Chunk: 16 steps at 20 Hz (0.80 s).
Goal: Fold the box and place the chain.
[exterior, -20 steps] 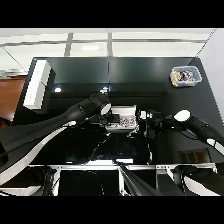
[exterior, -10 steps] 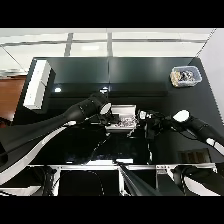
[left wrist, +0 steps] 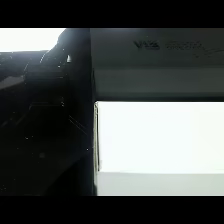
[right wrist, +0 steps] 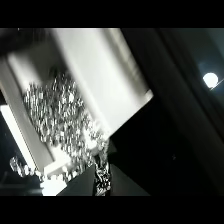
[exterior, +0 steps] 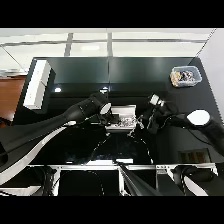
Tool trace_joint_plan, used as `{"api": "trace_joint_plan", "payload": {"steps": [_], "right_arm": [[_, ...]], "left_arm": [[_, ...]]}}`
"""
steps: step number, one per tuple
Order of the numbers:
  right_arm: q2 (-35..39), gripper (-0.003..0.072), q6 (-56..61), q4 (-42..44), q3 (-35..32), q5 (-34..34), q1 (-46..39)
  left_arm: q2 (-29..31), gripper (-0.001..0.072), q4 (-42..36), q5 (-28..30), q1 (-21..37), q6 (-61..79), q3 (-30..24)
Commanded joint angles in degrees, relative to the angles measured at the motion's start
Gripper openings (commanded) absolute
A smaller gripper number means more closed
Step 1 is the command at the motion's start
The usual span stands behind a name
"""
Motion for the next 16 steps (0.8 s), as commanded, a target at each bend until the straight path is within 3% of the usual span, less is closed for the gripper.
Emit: {"api": "trace_joint_plan", "payload": {"steps": [1, 4, 8, 13, 16], "right_arm": [[6.5, 0.0017, 12.8, -0.7, 6.1, 5.6, 0.0], [7.2, 0.0018, 17.7, 2.0, 15.3, 12.9, 0.0], [7.2, 0.0018, 18.4, 13.2, 23.8, 13.4, 0.0], [7.2, 0.0018, 18.3, 28.2, 26.4, 11.3, 0.0], [6.7, 0.0018, 19.1, 26.4, 26.4, 11.7, 0.0]], "left_arm": [[0.0, 0.0031, 0.0, 0.0, 0.0, 0.0, 0.0], [0.0, 0.0030, 0.0, 0.0, 0.0, 0.0, 0.0], [0.0, 0.0031, 0.0, 0.0, 0.0, 0.0, 0.0], [0.0, 0.0030, -0.3, 0.0, 0.0, 0.0, 0.0], [0.0, 0.0031, -0.3, 0.0, 0.0, 0.1, 0.0]]}}
